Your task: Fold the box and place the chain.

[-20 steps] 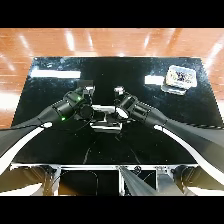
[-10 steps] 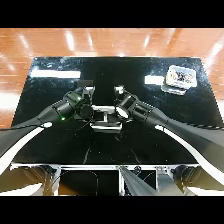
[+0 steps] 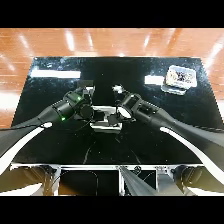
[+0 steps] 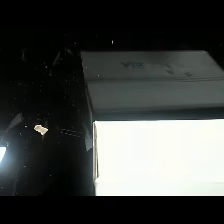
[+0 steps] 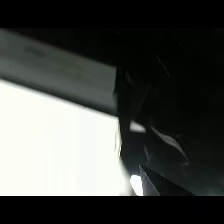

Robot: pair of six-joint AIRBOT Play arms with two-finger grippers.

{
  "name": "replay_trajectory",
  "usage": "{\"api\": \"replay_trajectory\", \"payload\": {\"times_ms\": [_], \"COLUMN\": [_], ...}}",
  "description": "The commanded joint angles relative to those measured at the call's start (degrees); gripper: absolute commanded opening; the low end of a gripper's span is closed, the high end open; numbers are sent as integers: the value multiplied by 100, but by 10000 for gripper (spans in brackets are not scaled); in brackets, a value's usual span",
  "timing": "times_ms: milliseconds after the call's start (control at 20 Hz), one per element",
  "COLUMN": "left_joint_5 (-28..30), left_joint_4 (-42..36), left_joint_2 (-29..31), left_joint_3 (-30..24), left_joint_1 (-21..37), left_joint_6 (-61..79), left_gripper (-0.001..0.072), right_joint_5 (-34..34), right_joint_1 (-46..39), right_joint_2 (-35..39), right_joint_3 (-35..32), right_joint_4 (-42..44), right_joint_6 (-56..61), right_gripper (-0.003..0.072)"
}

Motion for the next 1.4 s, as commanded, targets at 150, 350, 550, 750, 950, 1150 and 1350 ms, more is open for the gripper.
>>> {"api": "replay_trajectory", "payload": {"times_ms": [150, 350, 550, 750, 950, 1150, 1350], "left_joint_5": [17, 13, 17, 46, 120, 149, 146], "left_joint_4": [0, -4, -2, -2, -2, 4, 2], "left_joint_2": [-4, -4, -4, -4, -4, -4, -4], "left_joint_3": [-2, -2, -2, -2, -2, -2, -2], "left_joint_1": [0, 0, 0, 0, 0, 0, 0], "left_joint_6": [-2, -2, -2, -2, -2, 0, 0], "left_gripper": [16, 16, 16, 16, 16, 16, 16], "right_joint_5": [988, 1285, -927, -1718, -1134, -393, -540], "right_joint_1": [210, -920, -3764, -5589, -5982, -5993, -5993], "right_joint_2": [2039, 3106, 2800, 1335, -686, -2114, -2557], "right_joint_3": [-811, -1285, -1176, -46, 1670, 2983, 3257], "right_joint_4": [-483, -1998, -988, 688, 728, 1069, 1657], "right_joint_6": [-293, 306, -505, -1843, -1963, -1963, -2065], "right_gripper": [552, 553, 554, 554, 554, 553, 553]}}
